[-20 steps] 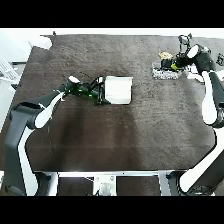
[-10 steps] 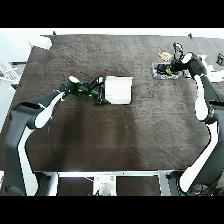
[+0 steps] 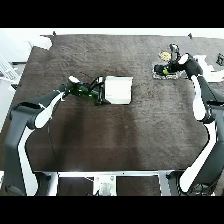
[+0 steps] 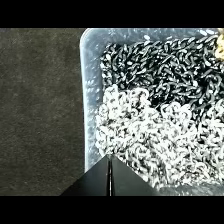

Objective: Fold the box and place the chain.

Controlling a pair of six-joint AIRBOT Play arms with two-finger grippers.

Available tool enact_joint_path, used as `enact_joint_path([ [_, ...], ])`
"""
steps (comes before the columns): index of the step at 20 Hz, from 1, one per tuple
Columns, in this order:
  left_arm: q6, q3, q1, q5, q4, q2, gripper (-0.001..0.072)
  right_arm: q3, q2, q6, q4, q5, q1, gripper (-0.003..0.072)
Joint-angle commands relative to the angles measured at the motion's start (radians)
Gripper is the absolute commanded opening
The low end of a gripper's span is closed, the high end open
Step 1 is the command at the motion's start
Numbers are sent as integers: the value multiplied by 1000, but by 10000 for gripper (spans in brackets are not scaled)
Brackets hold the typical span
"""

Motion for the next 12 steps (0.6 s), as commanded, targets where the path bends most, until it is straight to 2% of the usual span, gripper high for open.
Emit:
enact_joint_path([
  [1, 0, 0, 1, 0, 0, 0, 351, 1, 39, 29, -37, -22, 1, 10],
  [4, 0, 0, 1, 0, 0, 0, 351, 1, 82, 46, -69, -19, 1, 12],
  [5, 0, 0, 1, 0, 0, 0, 351, 1, 87, 43, -69, -19, 1, 121],
  [6, 0, 0, 1, 0, 0, 0, 351, 0, 87, 43, -69, -19, 1, 300],
  [8, 0, 0, 1, 0, 0, 0, 351, -9, 82, 45, -69, -17, 1, 277],
  [12, 0, 0, 1, 0, 0, 0, 350, -10, 51, 45, -64, -4, 2, 277],
])
